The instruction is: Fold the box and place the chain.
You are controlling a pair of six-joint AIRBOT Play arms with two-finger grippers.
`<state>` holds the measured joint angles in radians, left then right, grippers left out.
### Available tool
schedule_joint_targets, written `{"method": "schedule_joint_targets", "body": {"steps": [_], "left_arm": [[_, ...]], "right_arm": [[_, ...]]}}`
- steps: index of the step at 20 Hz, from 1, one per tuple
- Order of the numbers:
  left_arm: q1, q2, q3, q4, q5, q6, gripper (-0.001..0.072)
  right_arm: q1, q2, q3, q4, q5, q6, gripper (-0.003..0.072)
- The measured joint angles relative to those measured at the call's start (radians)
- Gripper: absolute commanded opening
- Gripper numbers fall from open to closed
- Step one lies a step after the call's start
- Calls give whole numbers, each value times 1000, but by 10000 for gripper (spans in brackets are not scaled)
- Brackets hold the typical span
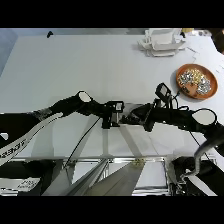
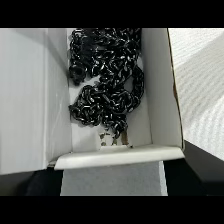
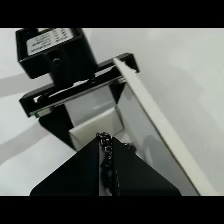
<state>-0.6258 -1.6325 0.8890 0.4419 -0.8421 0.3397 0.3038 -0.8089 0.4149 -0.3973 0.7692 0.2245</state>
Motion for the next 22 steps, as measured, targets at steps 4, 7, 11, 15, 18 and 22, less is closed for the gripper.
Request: {"method": "schedule_joint_targets", "body": {"steps": [4,7,11,15,18,22], "left_arm": [[0,0,0,0,0,0,30],[0,0,0,0,0,0,30],[0,0,0,0,0,0,30],[0,0,0,0,0,0,30],[0,0,0,0,0,0,30],[0,0,0,0,0,0,30]], "right_arm": [[40,-11,1,-33,-52,37,244],[44,11,17,-44,-67,50,168],[-51,68,110,-116,-88,161,163],[-183,82,175,-435,-108,519,170],[-225,47,190,-763,-97,837,212],[-242,-57,196,-943,-61,1050,341]]}}
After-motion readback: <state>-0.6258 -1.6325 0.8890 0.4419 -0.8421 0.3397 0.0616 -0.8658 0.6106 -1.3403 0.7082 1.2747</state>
